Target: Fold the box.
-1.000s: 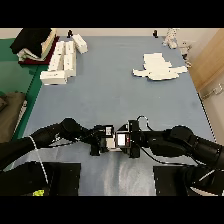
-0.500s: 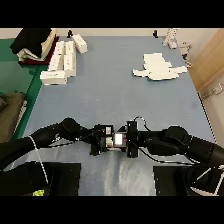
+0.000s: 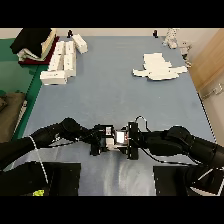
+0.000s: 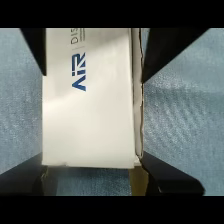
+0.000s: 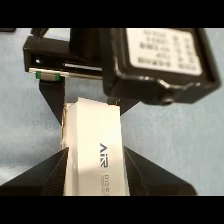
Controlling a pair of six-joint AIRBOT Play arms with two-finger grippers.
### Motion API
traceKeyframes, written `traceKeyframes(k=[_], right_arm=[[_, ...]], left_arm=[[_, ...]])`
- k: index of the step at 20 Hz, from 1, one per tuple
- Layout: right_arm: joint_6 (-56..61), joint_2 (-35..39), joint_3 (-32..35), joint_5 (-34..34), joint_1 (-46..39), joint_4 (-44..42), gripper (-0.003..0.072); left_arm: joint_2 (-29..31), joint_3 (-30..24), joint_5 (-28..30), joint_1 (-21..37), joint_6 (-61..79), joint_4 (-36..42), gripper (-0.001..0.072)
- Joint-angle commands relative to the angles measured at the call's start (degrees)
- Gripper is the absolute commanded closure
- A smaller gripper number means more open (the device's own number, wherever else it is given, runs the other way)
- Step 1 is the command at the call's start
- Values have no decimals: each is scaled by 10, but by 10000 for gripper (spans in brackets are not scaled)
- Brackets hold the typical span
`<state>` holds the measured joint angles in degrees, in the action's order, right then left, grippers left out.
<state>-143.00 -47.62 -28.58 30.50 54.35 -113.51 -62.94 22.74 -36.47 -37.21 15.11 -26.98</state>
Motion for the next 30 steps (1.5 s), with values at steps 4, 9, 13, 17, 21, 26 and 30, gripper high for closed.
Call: traceKeyframes(k=[4, 9, 13, 17, 21, 26, 30], right_arm=[[94, 54, 1, 10, -1, -13, 162], [219, 57, 42, -53, -24, -28, 685], [234, 63, 102, -150, -10, -124, 685], [265, 61, 142, -189, 26, -123, 685], [271, 54, 169, -191, 32, -123, 685], [271, 41, 176, -192, 32, -123, 685], [270, 41, 176, -198, 32, -123, 685]], left_arm=[[0, 0, 0, 0, -1, 0, 239], [0, 0, 0, 0, -1, 0, 238], [0, 0, 0, 0, -1, 0, 239], [0, 0, 0, 0, -1, 0, 239], [0, 0, 0, 0, -1, 0, 239], [0, 0, 0, 0, -1, 0, 239], [0, 0, 0, 0, -1, 0, 239]])
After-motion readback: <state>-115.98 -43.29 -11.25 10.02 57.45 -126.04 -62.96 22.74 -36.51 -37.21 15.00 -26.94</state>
